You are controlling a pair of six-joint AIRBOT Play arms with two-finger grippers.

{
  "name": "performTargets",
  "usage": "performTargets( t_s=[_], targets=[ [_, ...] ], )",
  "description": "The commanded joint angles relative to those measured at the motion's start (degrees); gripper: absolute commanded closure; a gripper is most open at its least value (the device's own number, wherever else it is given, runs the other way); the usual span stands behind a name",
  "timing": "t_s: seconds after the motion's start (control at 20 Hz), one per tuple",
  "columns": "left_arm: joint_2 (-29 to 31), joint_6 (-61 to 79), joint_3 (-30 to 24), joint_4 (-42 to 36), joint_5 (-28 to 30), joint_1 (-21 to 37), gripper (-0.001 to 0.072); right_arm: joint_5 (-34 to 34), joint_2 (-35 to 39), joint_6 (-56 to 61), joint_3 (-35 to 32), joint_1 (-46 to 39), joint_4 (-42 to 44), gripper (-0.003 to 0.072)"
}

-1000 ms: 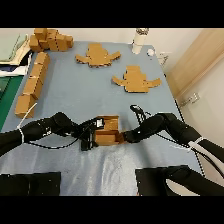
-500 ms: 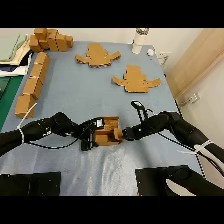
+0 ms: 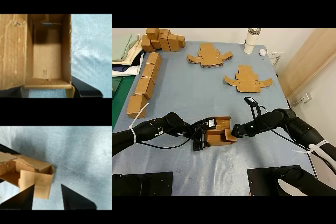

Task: Fold the box.

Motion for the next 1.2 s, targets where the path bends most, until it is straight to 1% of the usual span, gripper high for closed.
performTargets(
  t_s=[0.0,0.2,0.3,0.4,0.45,0.5,0.7,0.85,0.95,1.05,1.1,1.15],
  targets=[
    [0.0,0.0,0.0,0.0,0.0,0.0,0.0189,0.0,0.0,0.6,0.1,0.1,0.4,0.0178],
    [0.0,0.0,0.0,0.0,0.0,0.0,0.0189,0.5,-2.8,1.2,0.2,3.2,0.8,0.0178],
    [0.0,0.0,0.0,0.0,0.0,0.0,0.0189,1.0,-4.8,4.9,1.2,6.4,-0.7,0.018],
    [0.0,0.0,0.0,0.0,0.0,0.0,0.0189,1.1,-6.3,11.2,3.7,9.3,-5.0,0.0182],
    [0.0,0.0,0.0,0.0,0.0,0.0,0.0189,0.9,-7.1,15.1,5.4,11.1,-8.7,0.0183],
    [0.0,0.0,0.0,0.0,0.0,0.0,0.0189,0.3,-8.0,19.2,6.9,12.9,-12.2,0.0183],
    [0.0,0.0,0.0,0.0,0.0,0.0,0.0189,-3.3,-12.3,31.4,11.3,19.6,-21.3,0.0184],
    [0.0,0.0,0.0,0.0,0.0,0.0,0.0189,-5.1,-15.5,37.9,13.9,24.0,-24.8,0.0184],
    [0.0,0.0,0.0,0.0,0.0,0.0,0.0189,-8.1,-18.3,42.2,15.9,26.1,-28.1,0.0184],
    [0.0,0.0,0.0,0.0,0.0,0.0,0.0189,-10.6,-20.8,44.3,17.5,26.8,-29.3,0.0185],
    [0.0,0.0,0.0,0.0,0.0,0.0,0.0189,-10.9,-21.9,44.6,18.1,26.8,-29.3,0.0209],
    [0.0,0.0,0.0,0.0,0.0,0.0,0.0189,-10.9,-22.8,44.7,18.6,26.9,-29.4,0.025]
  ],
)
